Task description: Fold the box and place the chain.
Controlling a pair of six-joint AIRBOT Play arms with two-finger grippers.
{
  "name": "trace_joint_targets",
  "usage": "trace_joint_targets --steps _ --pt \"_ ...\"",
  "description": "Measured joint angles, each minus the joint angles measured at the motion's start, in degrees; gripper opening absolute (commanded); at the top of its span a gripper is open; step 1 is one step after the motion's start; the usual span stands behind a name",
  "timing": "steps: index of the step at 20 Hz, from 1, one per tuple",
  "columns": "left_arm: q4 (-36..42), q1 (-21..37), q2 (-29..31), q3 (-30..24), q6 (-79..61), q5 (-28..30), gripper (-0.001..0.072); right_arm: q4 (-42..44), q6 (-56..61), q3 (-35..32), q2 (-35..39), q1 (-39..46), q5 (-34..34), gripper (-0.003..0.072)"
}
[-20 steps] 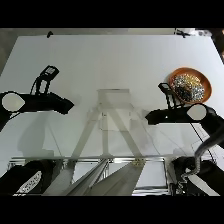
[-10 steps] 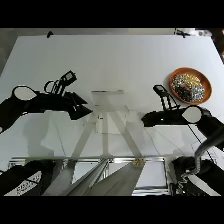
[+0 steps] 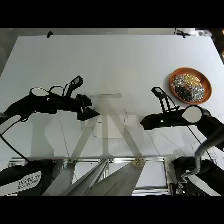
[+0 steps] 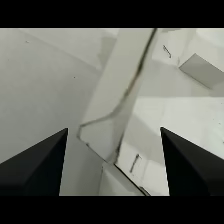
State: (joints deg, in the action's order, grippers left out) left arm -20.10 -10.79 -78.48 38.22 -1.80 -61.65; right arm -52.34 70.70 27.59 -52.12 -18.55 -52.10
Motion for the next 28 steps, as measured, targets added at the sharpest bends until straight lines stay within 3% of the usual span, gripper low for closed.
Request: trace_joint_targets --steps 1,2,3,7,10,13,15,16,18,20,28 --pt "1.0 0.0 -1.0 0.0 -1.4 0.0 0.0604 0.1 0.0 0.0 0.0 0.0 -0.3 0.0010" --pt "2.2 0.0 -1.9 0.0 -2.7 -0.3 0.0510 0.1 0.0 0.0 0.0 0.0 -0.5 0.0010" --pt "3.3 0.0 -2.6 0.0 -4.0 -0.6 0.0370 0.1 0.0 0.0 0.0 0.0 -0.6 0.0010" --pt "4.7 -0.5 -4.1 0.0 -6.8 -1.4 0.0227 0.2 0.0 0.0 0.0 0.0 -0.9 0.0010" --pt "3.7 -1.9 -4.5 0.0 -7.9 -1.8 0.0010 0.2 0.0 0.0 0.0 0.0 -1.1 0.0011" --pt "1.4 -4.4 -4.4 0.0 -8.3 -2.0 0.0005 0.2 0.0 0.0 0.0 0.0 -1.2 0.0021" --pt "-0.3 -6.4 -3.8 0.0 -8.0 -1.9 0.0003 0.2 0.0 0.5 0.0 0.0 -1.4 0.0213" --pt "-0.7 -7.2 -3.3 0.0 -7.8 -1.9 0.0003 0.0 0.0 0.8 0.1 0.0 -2.1 0.0265" --pt "-2.4 -8.7 -1.6 0.0 -7.4 -1.0 0.0003 -1.0 0.0 1.7 0.5 0.0 -4.0 0.0282" --pt "-3.5 -9.9 0.5 0.0 -7.2 0.1 0.0003 -3.2 0.5 2.9 1.4 0.0 -6.9 0.0351" --pt "-1.6 -12.1 2.0 0.0 -9.8 5.8 0.0006 -19.4 7.4 6.0 8.8 0.0 -16.8 0.0349"
